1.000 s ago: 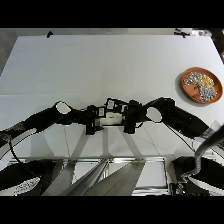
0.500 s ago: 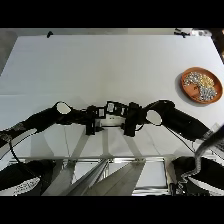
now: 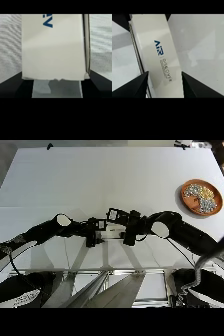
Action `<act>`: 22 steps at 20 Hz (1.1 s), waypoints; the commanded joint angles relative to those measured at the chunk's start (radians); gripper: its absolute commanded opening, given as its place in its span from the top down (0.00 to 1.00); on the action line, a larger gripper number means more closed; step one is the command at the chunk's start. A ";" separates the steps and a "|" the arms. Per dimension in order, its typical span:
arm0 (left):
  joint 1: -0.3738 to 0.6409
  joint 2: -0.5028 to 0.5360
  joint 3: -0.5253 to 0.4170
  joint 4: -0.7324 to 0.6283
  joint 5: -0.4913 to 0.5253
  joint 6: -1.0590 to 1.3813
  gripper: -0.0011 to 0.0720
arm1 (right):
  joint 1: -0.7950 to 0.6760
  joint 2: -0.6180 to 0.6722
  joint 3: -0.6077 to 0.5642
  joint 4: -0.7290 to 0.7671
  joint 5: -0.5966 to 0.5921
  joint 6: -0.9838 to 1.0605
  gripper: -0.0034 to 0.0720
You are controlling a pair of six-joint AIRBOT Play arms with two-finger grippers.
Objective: Fold the box and place the chain.
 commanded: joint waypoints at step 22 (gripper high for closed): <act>0.001 0.001 0.000 0.001 0.001 0.000 0.61 | -0.005 0.066 -0.304 0.711 -0.382 -0.110 0.94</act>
